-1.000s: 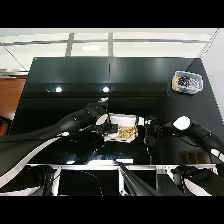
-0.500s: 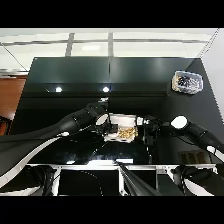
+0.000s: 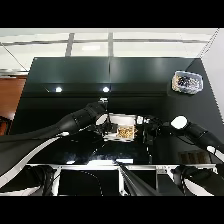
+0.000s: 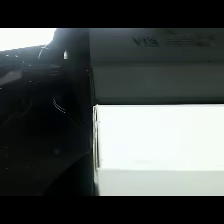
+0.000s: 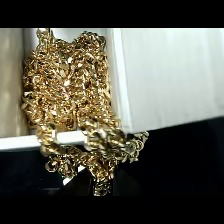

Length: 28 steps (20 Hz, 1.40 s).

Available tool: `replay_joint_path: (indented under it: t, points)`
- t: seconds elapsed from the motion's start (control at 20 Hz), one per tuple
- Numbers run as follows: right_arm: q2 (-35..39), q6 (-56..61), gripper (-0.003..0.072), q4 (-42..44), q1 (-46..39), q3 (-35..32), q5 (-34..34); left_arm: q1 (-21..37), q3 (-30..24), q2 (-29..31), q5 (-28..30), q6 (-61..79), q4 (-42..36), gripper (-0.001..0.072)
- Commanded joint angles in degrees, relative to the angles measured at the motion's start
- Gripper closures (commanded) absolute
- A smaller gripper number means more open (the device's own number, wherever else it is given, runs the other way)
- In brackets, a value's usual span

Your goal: Fold the box and place the chain.

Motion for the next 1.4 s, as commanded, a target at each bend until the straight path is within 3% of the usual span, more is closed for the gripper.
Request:
replay_joint_path:
  t: [0.0, 0.2, 0.35, 0.5, 0.7, 0.85, 0.9, 1.0, 1.05, 1.25, 1.35]
  points:
    - [2.93, 11.52, 0.0673, -5.33, -0.87, 0.17, 0.59, 0.02, 0.00, 0.00, -0.07, -0.04, 0.07, 0.0678]
    - [12.68, 29.18, 0.0675, -13.53, -6.36, 3.15, 8.66, 0.02, 0.00, 0.00, -0.04, -0.04, 0.07, 0.0678]
    - [19.54, 35.58, 0.0676, -12.04, -10.01, 8.85, 20.61, 0.02, 0.00, 0.00, 0.00, -0.04, 0.07, 0.0678]
    - [22.36, 42.16, 0.0677, -4.83, -10.51, 15.87, 28.72, 0.02, 0.00, 0.00, 0.02, -0.04, 0.07, 0.0678]
    - [21.40, 45.35, 0.0675, 14.03, -9.62, 17.53, 29.53, 0.02, 0.00, 0.00, 0.00, -0.04, 0.07, 0.0678]
    - [18.78, 45.86, 0.0666, 12.74, -4.94, 16.76, 25.11, 0.02, 0.00, 0.00, -0.02, -0.04, 0.07, 0.0678]
    - [18.05, 46.45, 0.0609, 9.55, -4.07, 16.70, 22.99, 0.02, 0.00, 0.00, -0.02, -0.04, 0.07, 0.0678]
    - [17.75, 50.40, 0.0159, 2.73, -4.31, 16.74, 19.82, 0.02, 0.00, 0.00, 0.00, -0.04, 0.07, 0.0678]
    - [17.77, 50.45, 0.0115, -0.35, -5.27, 16.87, 19.98, 0.02, 0.00, 0.00, -0.02, -0.04, 0.04, 0.0678]
    - [17.70, 49.35, 0.0122, -18.78, -8.33, 14.53, 20.50, 0.02, 0.00, 0.00, 0.00, -0.04, 0.07, 0.0678]
    - [17.53, 41.40, 0.0120, -18.34, -7.08, 8.09, 16.04, 0.02, 0.00, 0.00, 0.02, -0.04, 0.07, 0.0678]
